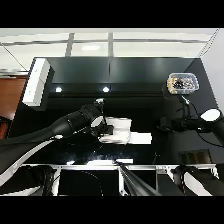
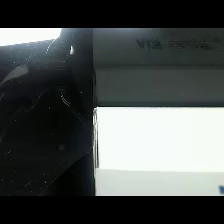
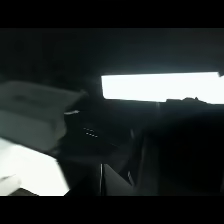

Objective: Fold the box and place the chain.

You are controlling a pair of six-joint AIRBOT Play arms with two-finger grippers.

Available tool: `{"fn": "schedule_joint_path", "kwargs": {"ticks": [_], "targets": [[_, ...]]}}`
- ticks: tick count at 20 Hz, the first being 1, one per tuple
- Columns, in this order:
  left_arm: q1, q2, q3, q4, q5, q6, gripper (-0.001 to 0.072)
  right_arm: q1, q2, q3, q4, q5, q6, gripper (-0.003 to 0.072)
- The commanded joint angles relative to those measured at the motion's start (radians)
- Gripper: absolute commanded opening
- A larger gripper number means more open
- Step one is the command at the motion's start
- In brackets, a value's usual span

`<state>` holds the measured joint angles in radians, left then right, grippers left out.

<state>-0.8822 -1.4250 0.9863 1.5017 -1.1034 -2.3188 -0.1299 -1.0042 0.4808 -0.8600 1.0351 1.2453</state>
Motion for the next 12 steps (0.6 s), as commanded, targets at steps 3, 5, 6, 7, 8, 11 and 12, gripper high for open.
{"fn": "schedule_joint_path", "kwargs": {"ticks": [3, 5, 6, 7, 8, 11, 12], "targets": [[0.0, 0.0, -0.001, 0.0, 0.0, -0.001, 0.0027, 0.01, -0.038, -0.048, -0.072, 0.167, 0.153, 0.0009], [0.001, 0.0, -0.001, 0.0, 0.0, -0.001, 0.0027, 0.074, -0.062, -0.072, 0.002, 0.156, 0.097, 0.0009], [0.001, 0.0, -0.001, 0.0, -0.001, -0.001, 0.0027, 0.11, -0.077, -0.076, 0.045, 0.138, 0.076, 0.0009], [0.001, 0.0, -0.001, 0.0, -0.001, -0.001, 0.0027, 0.143, -0.092, -0.076, 0.077, 0.12, 0.057, 0.0009], [0.001, 0.0, -0.001, 0.0, -0.001, -0.001, 0.0027, 0.173, -0.104, -0.076, 0.113, 0.098, 0.029, 0.0009], [0.001, 0.0, -0.001, 0.0, 0.0, -0.001, 0.0027, 0.206, -0.126, -0.076, 0.273, 0.048, -0.062, 0.0009], [0.001, 0.0, -0.001, 0.0, -0.001, -0.001, 0.0027, 0.205, -0.127, -0.074, 0.334, 0.06, -0.117, 0.0009]]}}
